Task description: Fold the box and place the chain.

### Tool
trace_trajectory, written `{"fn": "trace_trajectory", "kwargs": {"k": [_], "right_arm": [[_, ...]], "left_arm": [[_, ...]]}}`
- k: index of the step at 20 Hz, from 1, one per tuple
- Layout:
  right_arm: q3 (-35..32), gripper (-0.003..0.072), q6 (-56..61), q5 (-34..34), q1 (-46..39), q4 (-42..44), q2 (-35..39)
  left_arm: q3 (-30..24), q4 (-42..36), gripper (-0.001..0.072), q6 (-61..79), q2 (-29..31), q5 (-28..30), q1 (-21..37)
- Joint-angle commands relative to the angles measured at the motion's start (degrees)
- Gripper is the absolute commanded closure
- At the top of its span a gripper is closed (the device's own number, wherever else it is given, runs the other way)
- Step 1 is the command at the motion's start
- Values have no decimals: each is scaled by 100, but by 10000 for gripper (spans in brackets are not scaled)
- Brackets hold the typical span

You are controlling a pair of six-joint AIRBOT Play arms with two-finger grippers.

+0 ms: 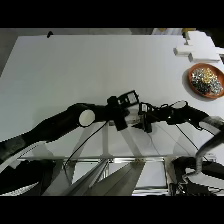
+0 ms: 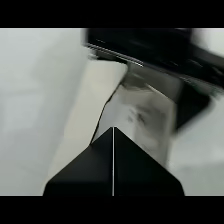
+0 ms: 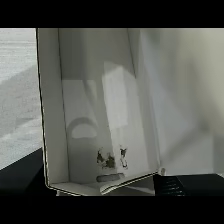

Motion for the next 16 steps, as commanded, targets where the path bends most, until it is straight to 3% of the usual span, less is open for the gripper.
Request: {"fn": "trace_trajectory", "kwargs": {"k": [1, 6, 10, 13, 16], "right_arm": [[2, 273, 0, 0, 2, 2, 4], [2, 273, 0, 2, 4, 0, 4], [2, 273, 0, 2, 2, 2, 4], [2, 273, 0, 2, 4, 2, 4], [2, 273, 0, 2, 4, 2, 4]], "left_arm": [[-2, -42, 700, -1620, -466, 1499, 103], [-2, -85, 702, -2057, -1043, 1440, 129], [0, -81, 702, -2052, -1071, 1379, 146], [2, -7, 700, -1917, -863, 1117, 146], [2, 761, 705, -1729, -184, 249, 175]]}}
